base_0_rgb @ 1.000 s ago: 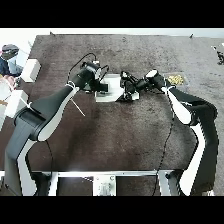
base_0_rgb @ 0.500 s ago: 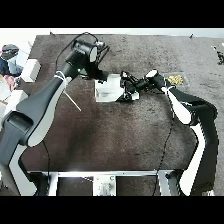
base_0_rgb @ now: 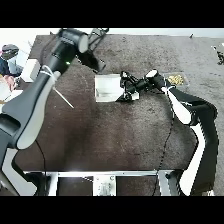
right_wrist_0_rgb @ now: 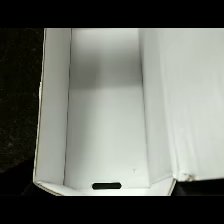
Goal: Fold the box and place the chain.
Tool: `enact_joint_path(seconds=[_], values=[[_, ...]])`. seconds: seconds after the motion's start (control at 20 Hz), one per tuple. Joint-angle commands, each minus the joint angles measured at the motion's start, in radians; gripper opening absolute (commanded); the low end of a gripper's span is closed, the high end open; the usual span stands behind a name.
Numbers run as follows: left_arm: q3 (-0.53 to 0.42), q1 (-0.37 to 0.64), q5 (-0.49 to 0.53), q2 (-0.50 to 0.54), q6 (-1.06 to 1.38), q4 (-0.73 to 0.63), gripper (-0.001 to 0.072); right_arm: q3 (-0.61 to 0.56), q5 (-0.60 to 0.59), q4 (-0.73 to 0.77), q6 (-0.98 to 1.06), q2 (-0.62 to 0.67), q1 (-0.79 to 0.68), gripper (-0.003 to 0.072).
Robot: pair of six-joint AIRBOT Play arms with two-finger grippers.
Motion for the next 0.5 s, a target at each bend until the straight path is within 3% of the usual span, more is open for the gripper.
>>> enact_joint_path(seconds=[0.0, 0.1, 0.2, 0.4, 0.45], values=[[-0.018, 0.146, 0.048, 0.006, 0.338, -0.409, 0.0539, 0.000, 0.000, 0.000, 0.000, 0.000, 0.000, 0.0605], [-0.083, 0.256, 0.079, 0.006, 0.599, -0.718, 0.0539, 0.000, 0.000, 0.000, 0.000, 0.000, 0.000, 0.0606], [-0.168, 0.353, 0.084, -0.003, 0.856, -0.942, 0.0539, 0.000, 0.000, 0.000, 0.000, 0.000, 0.000, 0.0606], [-0.303, 0.428, 0.035, -0.050, 1.202, -1.029, 0.0556, 0.000, 0.000, 0.000, 0.000, 0.000, 0.000, 0.0606], [-0.323, 0.428, 0.016, -0.069, 1.264, -1.031, 0.0676, 0.000, 0.000, 0.000, 0.000, 0.000, 0.000, 0.0606]])
